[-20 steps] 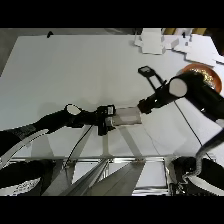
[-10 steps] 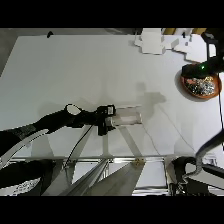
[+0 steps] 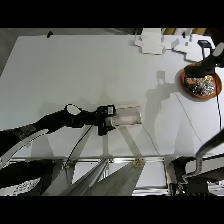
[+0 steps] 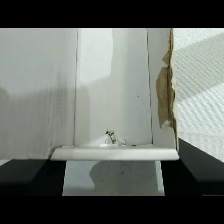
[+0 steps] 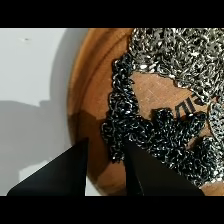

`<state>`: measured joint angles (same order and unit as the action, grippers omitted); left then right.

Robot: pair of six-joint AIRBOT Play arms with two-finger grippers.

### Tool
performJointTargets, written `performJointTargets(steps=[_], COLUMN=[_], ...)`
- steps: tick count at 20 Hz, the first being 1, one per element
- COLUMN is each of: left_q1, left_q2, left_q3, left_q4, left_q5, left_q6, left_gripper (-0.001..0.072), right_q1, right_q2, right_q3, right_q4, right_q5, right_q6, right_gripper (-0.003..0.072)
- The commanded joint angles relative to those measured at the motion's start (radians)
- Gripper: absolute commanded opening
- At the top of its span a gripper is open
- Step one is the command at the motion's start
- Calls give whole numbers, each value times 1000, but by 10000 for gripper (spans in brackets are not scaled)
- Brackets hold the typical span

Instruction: Fold the box and place the chain.

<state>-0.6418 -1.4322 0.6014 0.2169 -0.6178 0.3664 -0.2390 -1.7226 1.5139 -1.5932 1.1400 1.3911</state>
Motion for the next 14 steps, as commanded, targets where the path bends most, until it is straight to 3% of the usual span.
performJointTargets(steps=[1,10,11,13,14], left_q1=[0,0,0,0,0], left_q2=[0,0,0,0,0], left_q3=[0,0,0,0,0], left_q4=[0,0,0,0,0], left_q5=[0,0,0,0,0], left_q6=[0,0,0,0,0], left_gripper=[170,170,170,170,170], right_q1=[-2,-2,-2,-2,-2], right_q2=[-60,-114,-115,-113,-110], right_q3=[13,13,13,13,13], right_q4=[-34,-60,-61,-71,-71], right_q5=[-8,12,20,31,44], right_q6=[19,55,65,71,71], right_gripper=[231,240,215,47,17])
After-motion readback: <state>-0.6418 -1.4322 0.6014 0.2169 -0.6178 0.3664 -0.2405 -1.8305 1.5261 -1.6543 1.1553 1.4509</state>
